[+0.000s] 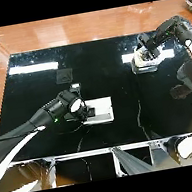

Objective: Fold the box and place the chain.

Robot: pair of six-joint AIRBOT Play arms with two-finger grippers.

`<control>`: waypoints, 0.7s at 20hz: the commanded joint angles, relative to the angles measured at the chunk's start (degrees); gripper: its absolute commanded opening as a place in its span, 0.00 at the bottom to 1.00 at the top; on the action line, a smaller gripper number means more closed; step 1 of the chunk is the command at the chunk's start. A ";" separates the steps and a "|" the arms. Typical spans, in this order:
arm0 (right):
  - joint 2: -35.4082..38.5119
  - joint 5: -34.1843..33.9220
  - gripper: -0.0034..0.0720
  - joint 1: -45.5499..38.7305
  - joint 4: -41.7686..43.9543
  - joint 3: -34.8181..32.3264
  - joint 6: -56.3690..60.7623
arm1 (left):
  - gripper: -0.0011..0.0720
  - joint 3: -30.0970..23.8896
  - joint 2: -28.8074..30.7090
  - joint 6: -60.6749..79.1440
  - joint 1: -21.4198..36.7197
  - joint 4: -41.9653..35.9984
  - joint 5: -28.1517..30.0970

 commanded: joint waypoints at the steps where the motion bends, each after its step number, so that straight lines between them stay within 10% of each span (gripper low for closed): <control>1: -0.11 0.02 0.60 0.07 0.02 0.04 0.17 | 0.04 0.00 0.00 0.00 0.04 0.11 0.04; 14: -2.54 3.21 0.60 0.83 -1.88 0.04 0.85 | 0.04 0.04 0.00 0.00 0.04 -0.02 0.83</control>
